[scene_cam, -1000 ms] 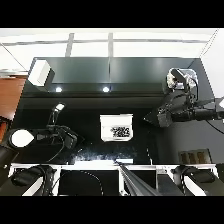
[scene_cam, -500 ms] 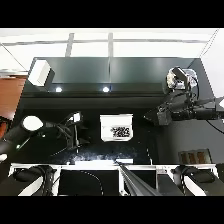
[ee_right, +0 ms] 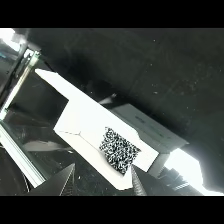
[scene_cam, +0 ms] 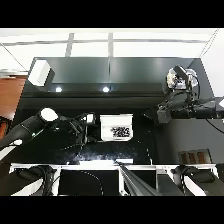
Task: Fold the box and place the chain.
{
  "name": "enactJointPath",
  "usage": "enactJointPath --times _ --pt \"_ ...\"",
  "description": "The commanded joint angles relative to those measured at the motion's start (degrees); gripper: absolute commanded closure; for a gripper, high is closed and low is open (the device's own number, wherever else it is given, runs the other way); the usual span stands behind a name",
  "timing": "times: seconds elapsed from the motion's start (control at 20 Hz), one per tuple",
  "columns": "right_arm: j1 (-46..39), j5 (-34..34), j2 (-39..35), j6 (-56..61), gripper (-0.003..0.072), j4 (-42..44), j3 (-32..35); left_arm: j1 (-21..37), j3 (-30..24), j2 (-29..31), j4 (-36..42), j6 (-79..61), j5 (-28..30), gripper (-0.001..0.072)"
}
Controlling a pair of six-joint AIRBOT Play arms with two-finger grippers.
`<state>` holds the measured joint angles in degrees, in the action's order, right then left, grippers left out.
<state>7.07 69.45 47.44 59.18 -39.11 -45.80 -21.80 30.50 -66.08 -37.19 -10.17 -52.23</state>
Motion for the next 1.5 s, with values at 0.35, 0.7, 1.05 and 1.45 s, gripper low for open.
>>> enactJointPath --times 0.35,0.7,1.05,1.45 --pt "0.0 -0.81 -0.02 -0.02 0.0264 -0.59 0.0 -3.17 1.38 -4.61 5.18 1.81 2.23 -0.0001" --pt "0.02 -1.46 -0.02 -0.02 0.0264 -0.57 0.0 -3.15 1.51 -5.11 6.4 1.84 2.78 -0.0001" --pt "0.02 -1.6 -0.02 -0.02 0.0264 -0.57 0.0 -3.28 1.51 -5.66 6.38 1.38 3.98 -0.0001" --pt "0.02 -1.64 -0.02 0.0 0.0264 -0.57 0.0 -6.82 1.51 -5.79 6.38 -0.37 5.97 0.0"
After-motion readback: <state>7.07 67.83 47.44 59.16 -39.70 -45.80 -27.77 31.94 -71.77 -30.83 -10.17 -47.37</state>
